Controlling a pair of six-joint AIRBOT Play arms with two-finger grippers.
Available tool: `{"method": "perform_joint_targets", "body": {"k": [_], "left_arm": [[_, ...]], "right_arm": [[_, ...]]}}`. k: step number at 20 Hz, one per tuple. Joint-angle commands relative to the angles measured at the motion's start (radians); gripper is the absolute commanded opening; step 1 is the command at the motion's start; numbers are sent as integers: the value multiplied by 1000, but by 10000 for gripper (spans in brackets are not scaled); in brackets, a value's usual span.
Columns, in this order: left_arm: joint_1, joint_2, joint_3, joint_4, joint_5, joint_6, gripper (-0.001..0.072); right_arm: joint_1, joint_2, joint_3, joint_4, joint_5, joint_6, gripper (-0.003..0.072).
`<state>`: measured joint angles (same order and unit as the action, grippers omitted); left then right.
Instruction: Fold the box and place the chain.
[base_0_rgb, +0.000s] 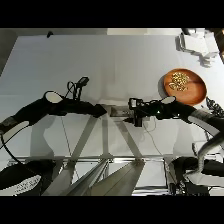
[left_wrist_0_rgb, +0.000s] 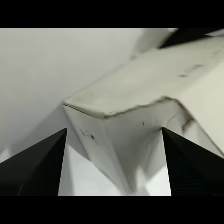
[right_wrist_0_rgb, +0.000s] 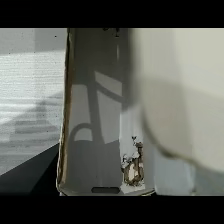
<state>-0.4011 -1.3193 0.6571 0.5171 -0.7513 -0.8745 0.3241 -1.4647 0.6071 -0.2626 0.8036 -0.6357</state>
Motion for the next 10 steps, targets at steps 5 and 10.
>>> {"method": "perform_joint_targets", "body": {"k": [5, 10], "left_arm": [[-183, -8, 1, 576, 229, -637, 633], [-219, -8, 114, 762, 126, -830, 649]], "right_arm": [[0, 0, 1, 0, 0, 0, 457], [0, 0, 1, 0, 0, 0, 457]]}}
